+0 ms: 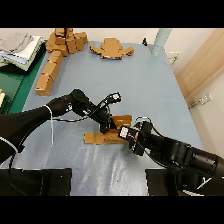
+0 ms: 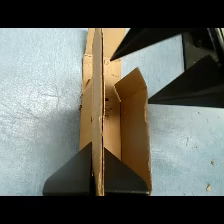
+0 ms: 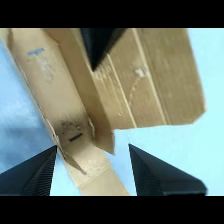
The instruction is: Fold the box.
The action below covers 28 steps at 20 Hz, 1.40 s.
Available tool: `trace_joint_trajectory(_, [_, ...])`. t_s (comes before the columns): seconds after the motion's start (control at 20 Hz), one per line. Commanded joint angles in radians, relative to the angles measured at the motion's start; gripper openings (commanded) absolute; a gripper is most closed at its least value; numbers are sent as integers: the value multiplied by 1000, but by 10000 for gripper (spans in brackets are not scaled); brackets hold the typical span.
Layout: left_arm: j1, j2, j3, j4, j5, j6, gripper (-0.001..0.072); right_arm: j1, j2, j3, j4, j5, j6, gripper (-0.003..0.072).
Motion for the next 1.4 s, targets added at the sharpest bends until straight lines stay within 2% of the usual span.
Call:
trace_joint_trajectory(0.0, [0,0,1,0,0,0,14,-124,18,0,204,69,-301,720])
trace_joint_trajectory(0.1, [0,0,1,0,0,0,15,-242,15,0,414,127,-573,720])
trace_joint_trajectory(0.25, [0,0,1,0,0,0,14,-420,-18,1,793,117,-1004,720])
trace_joint_trajectory(0.35, [0,0,1,0,0,0,14,-504,-70,2,980,78,-1197,720])
trace_joint_trajectory(0.45, [0,0,1,0,0,0,14,-555,-137,2,1082,42,-1304,720])
trace_joint_trajectory(0.6, [0,0,1,0,0,0,14,-575,-222,8,1137,23,-1390,720])
trace_joint_trajectory(0.9, [0,0,1,0,0,0,15,-576,-302,10,1137,50,-1392,720])
trace_joint_trajectory(1.35, [0,0,1,0,0,0,14,-575,-282,27,1099,40,-1395,718])
